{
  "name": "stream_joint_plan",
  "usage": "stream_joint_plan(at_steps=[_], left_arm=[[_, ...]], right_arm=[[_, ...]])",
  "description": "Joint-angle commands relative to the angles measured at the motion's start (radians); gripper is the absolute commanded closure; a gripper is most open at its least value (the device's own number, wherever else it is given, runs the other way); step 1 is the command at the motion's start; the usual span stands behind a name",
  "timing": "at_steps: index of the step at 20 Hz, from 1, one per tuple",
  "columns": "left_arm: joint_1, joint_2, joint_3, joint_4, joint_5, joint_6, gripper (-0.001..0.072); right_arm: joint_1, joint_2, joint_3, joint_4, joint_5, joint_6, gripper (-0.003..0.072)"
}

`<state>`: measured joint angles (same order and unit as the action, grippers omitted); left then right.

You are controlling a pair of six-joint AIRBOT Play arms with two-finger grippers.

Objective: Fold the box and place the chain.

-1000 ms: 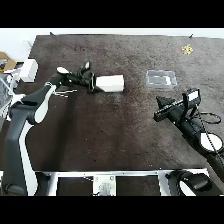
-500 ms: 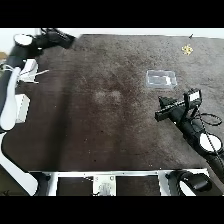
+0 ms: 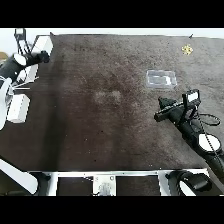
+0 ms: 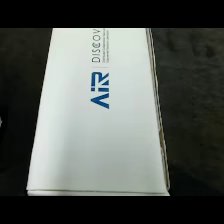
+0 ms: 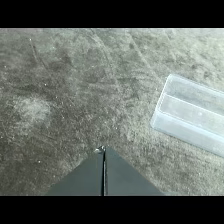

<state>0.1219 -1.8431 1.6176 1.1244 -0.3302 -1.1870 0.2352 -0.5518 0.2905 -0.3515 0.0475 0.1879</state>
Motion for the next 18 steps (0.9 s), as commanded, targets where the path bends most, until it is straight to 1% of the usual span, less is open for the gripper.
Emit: stream_joint_plan(at_steps=[1, 3, 6, 8, 12, 17, 18], left_arm=[[0.018, -0.007, -0.13, 0.047, 0.13, -0.093, 0.0702], [0.017, -0.036, -0.137, 0.05, 0.12, -0.058, 0.0702], [0.009, -0.076, -0.137, 0.052, 0.14, -0.057, 0.0701], [0.009, -0.092, -0.137, 0.051, 0.133, -0.052, 0.0701], [0.009, -0.094, -0.137, 0.055, 0.127, -0.034, 0.0701], [0.009, -0.094, -0.137, 0.097, 0.135, 0.004, 0.0697], [0.009, -0.094, -0.137, 0.097, 0.149, 0.014, 0.0655]], right_arm=[[0.0, -0.002, -0.02, -0.003, -0.013, 0.0, 0.0684], [0.0, -0.003, -0.035, -0.002, -0.025, 0.0, 0.0684], [0.0, -0.003, -0.04, -0.003, -0.04, 0.0, 0.0684], [0.0, -0.003, -0.04, -0.003, -0.056, 0.0, 0.0684], [0.0, -0.003, -0.04, -0.003, -0.083, 0.0, 0.0684], [0.0, -0.003, -0.04, -0.003, -0.093, 0.0, 0.0684], [0.0, -0.003, -0.04, -0.002, -0.093, 0.0, 0.0683]])
